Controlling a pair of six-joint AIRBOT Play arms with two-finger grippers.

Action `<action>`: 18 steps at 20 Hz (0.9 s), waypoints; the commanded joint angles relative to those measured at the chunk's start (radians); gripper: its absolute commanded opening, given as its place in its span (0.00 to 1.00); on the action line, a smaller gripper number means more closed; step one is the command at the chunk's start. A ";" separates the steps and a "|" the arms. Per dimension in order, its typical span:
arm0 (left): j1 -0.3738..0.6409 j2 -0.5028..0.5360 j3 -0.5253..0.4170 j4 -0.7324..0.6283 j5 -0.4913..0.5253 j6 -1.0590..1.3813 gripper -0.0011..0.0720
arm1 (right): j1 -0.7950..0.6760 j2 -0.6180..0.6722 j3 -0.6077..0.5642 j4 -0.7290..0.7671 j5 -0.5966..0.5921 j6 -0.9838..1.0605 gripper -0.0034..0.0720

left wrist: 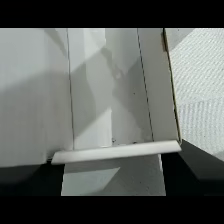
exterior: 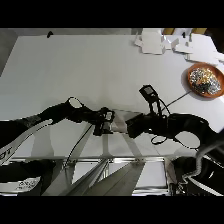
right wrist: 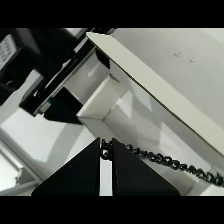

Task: Fold the box and place the chain.

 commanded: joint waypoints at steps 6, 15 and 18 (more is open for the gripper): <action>0.000 -0.001 0.000 0.001 0.000 0.000 0.30 | 0.013 -0.158 -0.002 -0.031 -0.051 0.038 0.21; 0.000 -0.001 0.000 0.000 0.000 0.000 0.30 | -0.150 -0.076 0.311 -0.210 0.415 0.031 0.29; 0.000 -0.001 0.000 0.001 0.000 0.000 0.30 | -0.324 -0.068 0.332 -0.330 0.535 0.031 0.15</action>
